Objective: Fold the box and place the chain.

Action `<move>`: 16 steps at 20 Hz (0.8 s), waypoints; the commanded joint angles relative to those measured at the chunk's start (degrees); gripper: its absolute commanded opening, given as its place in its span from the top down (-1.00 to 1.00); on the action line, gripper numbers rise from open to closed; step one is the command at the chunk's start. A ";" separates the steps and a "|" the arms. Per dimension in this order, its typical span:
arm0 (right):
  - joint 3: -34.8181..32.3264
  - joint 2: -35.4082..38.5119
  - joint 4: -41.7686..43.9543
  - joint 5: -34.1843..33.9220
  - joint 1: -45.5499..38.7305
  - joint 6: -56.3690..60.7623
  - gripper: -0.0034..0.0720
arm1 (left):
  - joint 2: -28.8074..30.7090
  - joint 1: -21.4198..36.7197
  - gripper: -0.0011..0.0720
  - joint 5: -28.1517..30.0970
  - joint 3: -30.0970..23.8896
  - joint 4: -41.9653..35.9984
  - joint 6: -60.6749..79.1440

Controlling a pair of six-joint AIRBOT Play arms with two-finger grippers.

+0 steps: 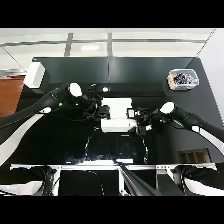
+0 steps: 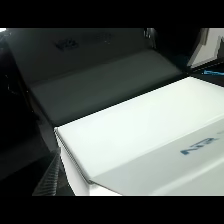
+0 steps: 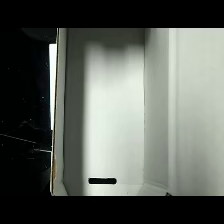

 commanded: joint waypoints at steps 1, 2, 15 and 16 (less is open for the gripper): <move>0.02 0.00 0.00 0.02 0.04 0.00 0.10 | -0.22 0.07 -0.49 -0.17 0.28 0.02 0.02; 0.02 0.02 0.00 0.02 0.04 0.00 0.11 | -0.24 0.09 -0.49 -0.39 0.33 -0.07 0.02; 0.02 0.00 0.00 0.02 0.04 0.00 0.10 | -0.22 0.13 -0.97 -4.42 0.31 -4.04 2.25; 0.02 0.02 0.00 0.02 0.04 0.00 0.11 | -0.22 0.13 -0.97 -4.46 0.31 -4.59 3.19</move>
